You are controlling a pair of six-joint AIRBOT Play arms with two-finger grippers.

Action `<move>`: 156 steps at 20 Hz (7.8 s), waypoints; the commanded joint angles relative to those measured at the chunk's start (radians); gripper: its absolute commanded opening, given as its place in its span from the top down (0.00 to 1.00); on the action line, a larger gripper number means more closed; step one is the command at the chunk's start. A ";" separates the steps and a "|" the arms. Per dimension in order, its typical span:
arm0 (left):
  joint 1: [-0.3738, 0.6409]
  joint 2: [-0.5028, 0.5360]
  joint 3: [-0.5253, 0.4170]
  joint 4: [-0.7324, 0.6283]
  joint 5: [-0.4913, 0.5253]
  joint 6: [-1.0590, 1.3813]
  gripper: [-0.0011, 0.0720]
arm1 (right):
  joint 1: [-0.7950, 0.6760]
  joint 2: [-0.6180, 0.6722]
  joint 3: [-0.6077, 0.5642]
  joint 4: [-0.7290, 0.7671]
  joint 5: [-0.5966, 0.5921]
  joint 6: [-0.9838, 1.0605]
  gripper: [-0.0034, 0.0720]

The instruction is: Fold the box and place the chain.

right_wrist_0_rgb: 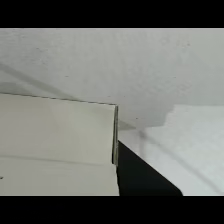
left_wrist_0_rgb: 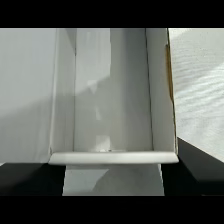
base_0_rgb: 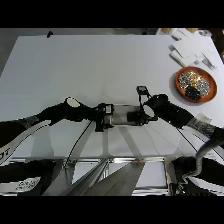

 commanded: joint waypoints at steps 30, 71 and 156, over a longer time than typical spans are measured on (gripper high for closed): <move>0.000 0.000 0.000 0.000 -0.005 0.000 0.83 | -0.254 0.392 0.328 0.013 0.353 -0.509 0.27; 0.000 0.000 0.000 0.000 -0.014 0.000 0.83 | -1.012 -0.310 0.544 -0.080 0.304 -0.680 0.65; 0.000 0.000 -0.001 0.000 -0.014 0.000 0.83 | -0.140 0.583 0.052 0.349 0.063 -0.872 0.93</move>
